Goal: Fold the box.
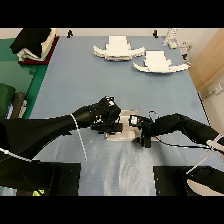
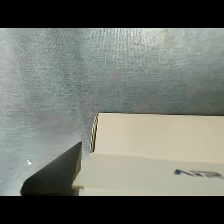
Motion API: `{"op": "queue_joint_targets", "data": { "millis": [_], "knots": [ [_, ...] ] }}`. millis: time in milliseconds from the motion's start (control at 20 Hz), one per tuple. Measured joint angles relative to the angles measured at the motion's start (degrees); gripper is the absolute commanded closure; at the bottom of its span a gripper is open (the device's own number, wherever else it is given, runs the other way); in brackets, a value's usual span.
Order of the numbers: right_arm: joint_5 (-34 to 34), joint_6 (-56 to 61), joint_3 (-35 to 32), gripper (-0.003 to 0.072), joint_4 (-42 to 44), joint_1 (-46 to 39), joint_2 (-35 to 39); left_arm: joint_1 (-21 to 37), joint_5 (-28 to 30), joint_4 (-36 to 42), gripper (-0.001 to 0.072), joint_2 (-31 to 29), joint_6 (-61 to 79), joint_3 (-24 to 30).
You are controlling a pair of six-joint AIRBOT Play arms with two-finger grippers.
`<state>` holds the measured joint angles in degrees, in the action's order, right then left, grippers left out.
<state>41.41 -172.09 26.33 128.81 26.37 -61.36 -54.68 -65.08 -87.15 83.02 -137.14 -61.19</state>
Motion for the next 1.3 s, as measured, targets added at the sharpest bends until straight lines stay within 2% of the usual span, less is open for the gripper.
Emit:
{"op": "queue_joint_targets", "data": {
  "millis": [50,250,300,350,400,500,750,800,850,950,1000,1100,1300],
  "knots": [
    [0.0,0.0,0.0,0.0165,0.0,0.0,0.0,0.0,0.0,0.0,0.0693,0.2,0.0,0.0],
    [0.0,0.0,0.0,0.0164,0.0,0.0,0.0,0.0,0.3,0.2,0.0691,0.5,0.0,0.0],
    [0.0,0.0,0.0,0.0164,0.0,0.0,0.0,0.0,0.3,0.2,0.0568,0.6,0.0,0.0],
    [0.0,0.0,0.0,0.0164,0.0,0.0,0.0,0.0,0.2,0.0,0.0207,0.7,0.3,0.1],
    [0.0,0.0,0.0,0.0165,0.0,0.0,0.0,0.0,-0.5,0.0,0.0115,0.8,0.4,0.1],
    [0.0,0.0,0.0,0.0164,0.0,0.0,0.0,0.0,0.1,-0.1,0.0115,0.7,0.5,0.1],
    [0.0,0.0,0.0,0.0164,0.0,0.0,0.0,0.0,-3.0,0.3,0.0116,-1.3,4.2,-2.3],
    [0.0,0.0,0.0,0.0165,0.0,0.0,0.0,0.0,-4.2,0.2,0.0139,-2.3,5.5,-3.1],
    [0.0,0.0,0.0,0.0165,0.0,0.0,0.0,0.0,-5.7,0.1,0.0258,-3.7,6.9,-4.0],
    [0.0,0.0,0.0,0.0165,0.0,0.0,0.0,0.0,-8.7,-0.3,0.0641,-7.0,9.9,-5.1],
    [0.0,0.0,0.0,0.0165,0.0,0.0,0.0,0.0,-10.1,-0.6,0.0693,-8.6,11.7,-5.4],
    [0.0,0.0,0.0,0.0165,0.0,0.0,0.0,0.0,-12.5,-1.1,0.0693,-11.8,15.4,-5.9],
    [0.0,0.0,0.0,0.0165,0.0,0.0,0.0,0.1,-11.9,-2.6,0.0694,-14.7,20.7,-6.2]
  ]
}}
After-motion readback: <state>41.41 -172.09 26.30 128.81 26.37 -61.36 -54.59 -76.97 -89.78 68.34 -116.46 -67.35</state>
